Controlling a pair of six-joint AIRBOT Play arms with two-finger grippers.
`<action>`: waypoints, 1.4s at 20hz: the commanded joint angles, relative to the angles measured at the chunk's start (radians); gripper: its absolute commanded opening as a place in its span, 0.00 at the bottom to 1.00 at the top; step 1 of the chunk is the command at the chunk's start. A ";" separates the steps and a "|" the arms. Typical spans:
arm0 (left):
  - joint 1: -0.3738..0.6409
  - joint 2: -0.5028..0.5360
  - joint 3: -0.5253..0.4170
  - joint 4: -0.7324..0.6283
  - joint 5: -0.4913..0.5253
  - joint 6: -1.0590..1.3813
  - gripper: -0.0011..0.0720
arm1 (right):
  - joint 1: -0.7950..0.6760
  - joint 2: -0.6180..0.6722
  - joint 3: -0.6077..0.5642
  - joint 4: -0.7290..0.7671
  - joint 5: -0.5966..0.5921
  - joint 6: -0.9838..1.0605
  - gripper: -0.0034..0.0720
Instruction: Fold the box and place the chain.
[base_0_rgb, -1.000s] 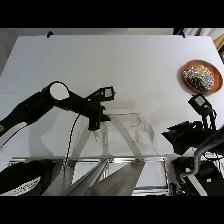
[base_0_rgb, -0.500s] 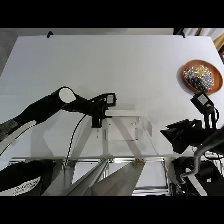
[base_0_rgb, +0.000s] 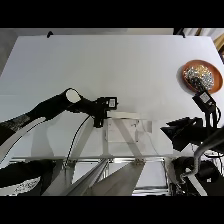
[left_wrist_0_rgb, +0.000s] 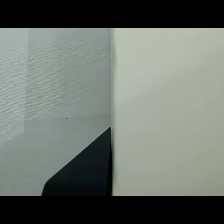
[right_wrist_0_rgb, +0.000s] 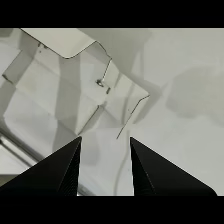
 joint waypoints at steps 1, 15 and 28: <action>0.000 -0.013 -0.001 -0.029 0.046 0.006 0.03 | 0.001 0.001 0.000 -0.008 -0.003 -0.001 0.49; 0.000 -0.053 -0.001 -0.030 0.063 0.007 0.02 | 0.001 0.000 0.000 -0.072 -0.004 -0.001 0.49; 0.003 -0.063 0.033 0.032 -0.007 0.079 0.02 | 0.001 0.000 0.000 -0.071 -0.024 0.000 0.48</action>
